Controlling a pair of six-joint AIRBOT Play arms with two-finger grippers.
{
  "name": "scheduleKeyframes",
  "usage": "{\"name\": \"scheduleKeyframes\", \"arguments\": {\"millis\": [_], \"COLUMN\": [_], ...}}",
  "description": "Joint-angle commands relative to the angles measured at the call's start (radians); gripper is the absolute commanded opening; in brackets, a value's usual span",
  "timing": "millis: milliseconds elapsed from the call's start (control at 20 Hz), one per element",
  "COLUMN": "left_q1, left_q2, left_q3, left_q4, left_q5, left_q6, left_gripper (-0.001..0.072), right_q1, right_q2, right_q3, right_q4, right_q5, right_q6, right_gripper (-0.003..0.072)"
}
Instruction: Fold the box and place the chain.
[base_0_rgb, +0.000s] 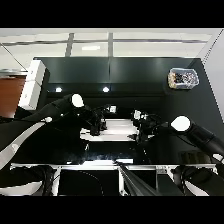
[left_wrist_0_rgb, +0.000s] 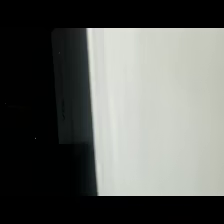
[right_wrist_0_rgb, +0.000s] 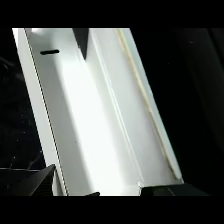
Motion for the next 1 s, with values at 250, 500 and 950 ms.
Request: {"name": "scheduleKeyframes", "arguments": {"millis": [250,500,950], "left_q1": [0.0,0.0,0.0], "left_q2": [0.001,0.003,0.004], "left_q3": [-0.001,-0.001,-0.001], "left_q4": [0.001,0.001,0.0], "left_q5": [0.0,0.0,0.003], "left_q6": [0.0,-0.006,-0.021], "left_gripper": [0.0025,0.0025,0.0025], "right_q1": [-0.002,-0.002,-0.002], "right_q2": [-0.021,-0.064,-0.122], "right_q3": [-0.046,-0.051,-0.051], "right_q4": [0.028,0.029,0.064], "right_q5": [0.035,-0.004,-0.012], "right_q6": [-0.139,-0.249,-0.356], "right_gripper": [0.0708,0.0708,0.0708]}}
